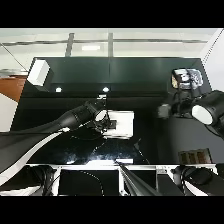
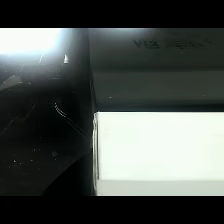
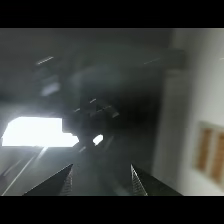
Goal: Fold the box and place the chain.
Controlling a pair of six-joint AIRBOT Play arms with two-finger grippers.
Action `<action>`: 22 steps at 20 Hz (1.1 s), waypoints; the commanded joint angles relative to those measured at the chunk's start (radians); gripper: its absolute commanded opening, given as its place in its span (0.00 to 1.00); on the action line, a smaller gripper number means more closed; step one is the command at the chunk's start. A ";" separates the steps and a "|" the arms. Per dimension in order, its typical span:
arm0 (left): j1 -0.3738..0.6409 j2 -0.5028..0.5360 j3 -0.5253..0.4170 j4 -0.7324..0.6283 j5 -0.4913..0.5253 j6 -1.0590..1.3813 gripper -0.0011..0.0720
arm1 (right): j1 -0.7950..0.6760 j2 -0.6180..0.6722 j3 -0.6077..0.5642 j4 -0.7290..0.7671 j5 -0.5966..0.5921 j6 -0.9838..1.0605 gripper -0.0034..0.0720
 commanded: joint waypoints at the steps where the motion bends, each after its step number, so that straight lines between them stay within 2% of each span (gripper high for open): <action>1: 0.000 0.000 0.000 0.000 0.000 0.001 0.05 | -0.160 0.004 -0.045 -0.102 -0.132 -0.017 0.63; 3: 0.000 0.000 0.000 0.000 0.000 0.001 0.05 | -0.267 -0.016 -0.075 -0.098 -0.218 -0.008 0.66; 4: 0.000 0.000 0.000 0.000 0.000 0.001 0.05 | -0.317 -0.037 -0.079 -0.092 -0.243 -0.007 1.00; 8: 0.000 0.000 0.000 0.000 0.000 0.001 0.05 | -0.483 -0.152 -0.063 -0.084 -0.368 -0.018 0.99; 10: 0.000 0.000 0.000 0.000 -0.001 0.001 0.05 | -0.543 -0.225 0.004 -0.044 -0.425 -0.018 0.99; 13: 0.000 0.000 0.000 0.000 -0.001 0.001 0.05 | -0.604 -0.388 0.189 0.033 -0.438 -0.054 0.99; 16: 0.000 0.000 0.000 0.000 -0.001 0.001 0.05 | -0.618 -0.576 0.399 0.043 -0.419 -0.081 0.99; 20: 0.000 0.000 0.000 0.000 -0.003 0.001 0.05 | -0.635 -0.804 0.643 0.051 -0.294 -0.082 0.98; 22: 0.000 0.000 0.000 -0.001 -0.003 0.001 0.05 | -0.654 -0.877 0.717 0.123 -0.275 -0.100 0.98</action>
